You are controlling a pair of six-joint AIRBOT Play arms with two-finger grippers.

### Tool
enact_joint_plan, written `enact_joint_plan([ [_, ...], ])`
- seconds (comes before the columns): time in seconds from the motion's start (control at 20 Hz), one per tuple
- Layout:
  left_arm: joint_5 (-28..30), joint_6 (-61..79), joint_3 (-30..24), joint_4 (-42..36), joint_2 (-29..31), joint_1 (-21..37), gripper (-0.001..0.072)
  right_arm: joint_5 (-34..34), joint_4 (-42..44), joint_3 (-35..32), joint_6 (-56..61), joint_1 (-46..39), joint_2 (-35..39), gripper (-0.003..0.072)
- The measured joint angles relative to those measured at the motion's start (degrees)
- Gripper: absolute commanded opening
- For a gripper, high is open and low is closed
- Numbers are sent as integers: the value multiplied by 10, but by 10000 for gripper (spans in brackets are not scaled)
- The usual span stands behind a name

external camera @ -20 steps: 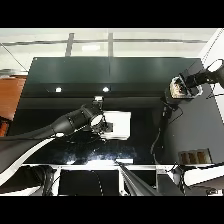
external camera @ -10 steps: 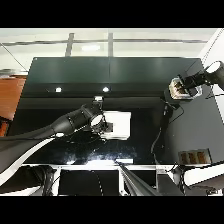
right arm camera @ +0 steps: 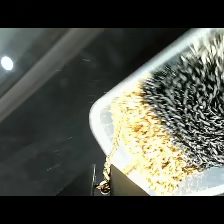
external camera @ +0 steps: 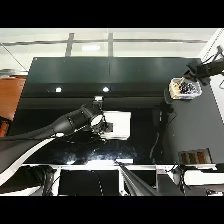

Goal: Fold the box and place the chain.

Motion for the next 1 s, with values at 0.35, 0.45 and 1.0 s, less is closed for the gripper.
enact_joint_plan([
  [0.35,0,1,0,0,0,0,33,17,5,16,-90,-5,104,26],
  [0.45,0,1,0,0,0,0,33,21,13,43,-117,-5,133,26],
  [1.0,0,2,0,0,0,0,34,45,111,339,-171,-4,212,25],
])
